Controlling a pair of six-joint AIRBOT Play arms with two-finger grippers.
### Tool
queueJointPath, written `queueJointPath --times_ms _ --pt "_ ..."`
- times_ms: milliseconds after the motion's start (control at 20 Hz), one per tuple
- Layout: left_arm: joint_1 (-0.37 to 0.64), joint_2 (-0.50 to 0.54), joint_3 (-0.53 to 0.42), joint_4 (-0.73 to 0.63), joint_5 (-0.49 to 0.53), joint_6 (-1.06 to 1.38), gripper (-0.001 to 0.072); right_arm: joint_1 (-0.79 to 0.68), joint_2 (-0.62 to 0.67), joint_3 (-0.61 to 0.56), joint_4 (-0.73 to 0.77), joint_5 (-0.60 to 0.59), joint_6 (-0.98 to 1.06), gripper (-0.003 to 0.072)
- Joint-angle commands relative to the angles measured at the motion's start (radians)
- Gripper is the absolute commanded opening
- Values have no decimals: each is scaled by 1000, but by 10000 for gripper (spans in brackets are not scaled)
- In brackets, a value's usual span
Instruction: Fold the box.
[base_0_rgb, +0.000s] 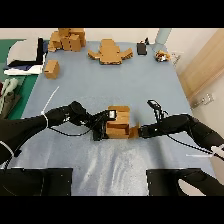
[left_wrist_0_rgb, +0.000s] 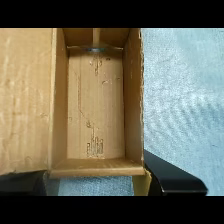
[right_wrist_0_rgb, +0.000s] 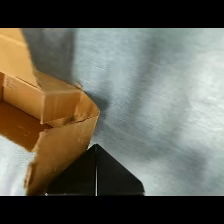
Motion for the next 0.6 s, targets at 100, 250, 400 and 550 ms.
queueJointPath --times_ms 100,250,400,550 --pt "1 -1 0 0 0 0 514 1 19 18 81 -16 -62 6" --pt "1 -1 0 0 0 0 514 1 27 74 79 -50 -61 253" --pt "1 -1 0 0 0 0 514 1 21 90 80 -61 -42 279" --pt "1 -1 0 0 0 0 514 1 -24 90 81 -89 -38 372"
